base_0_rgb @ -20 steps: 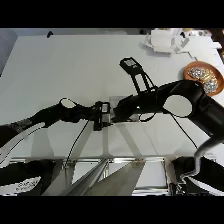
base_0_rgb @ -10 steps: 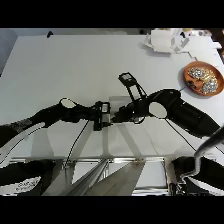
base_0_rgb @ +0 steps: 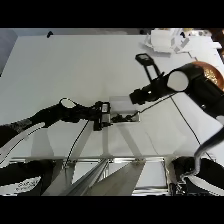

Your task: Fold the box and place the chain.

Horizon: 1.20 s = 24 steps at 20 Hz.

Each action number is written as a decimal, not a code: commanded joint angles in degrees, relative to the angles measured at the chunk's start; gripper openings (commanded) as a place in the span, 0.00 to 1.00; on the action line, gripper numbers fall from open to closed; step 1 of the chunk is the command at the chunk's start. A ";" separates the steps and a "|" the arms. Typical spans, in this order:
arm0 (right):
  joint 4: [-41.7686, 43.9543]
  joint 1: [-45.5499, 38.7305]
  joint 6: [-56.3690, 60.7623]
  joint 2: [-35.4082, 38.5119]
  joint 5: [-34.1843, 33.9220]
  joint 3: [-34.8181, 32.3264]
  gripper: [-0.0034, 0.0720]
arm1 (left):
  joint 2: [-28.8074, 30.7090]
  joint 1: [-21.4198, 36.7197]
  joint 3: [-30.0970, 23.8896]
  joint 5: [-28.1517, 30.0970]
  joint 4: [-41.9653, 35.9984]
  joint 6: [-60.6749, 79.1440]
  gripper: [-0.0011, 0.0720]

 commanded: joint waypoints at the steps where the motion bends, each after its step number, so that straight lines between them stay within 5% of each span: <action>1: -2.60 -9.31 -3.93 -1.38 4.52 1.46 0.31 | 0.04 0.00 0.02 0.02 0.02 0.02 0.17; 9: -10.43 -19.89 -3.85 -13.86 3.96 1.40 0.32 | 0.04 0.00 0.02 0.00 0.02 0.04 0.17; 11: -11.28 -19.89 -3.87 -16.65 2.95 1.40 0.58 | 0.04 0.00 0.02 0.02 0.02 0.02 0.17; 12: -11.28 -19.89 -3.85 -17.81 2.49 1.40 0.59 | 0.04 0.00 0.02 0.00 0.02 0.02 0.17; 24: -11.23 -19.89 -0.92 -24.09 -2.12 0.20 0.43 | 0.04 0.00 0.02 0.00 0.02 0.02 0.17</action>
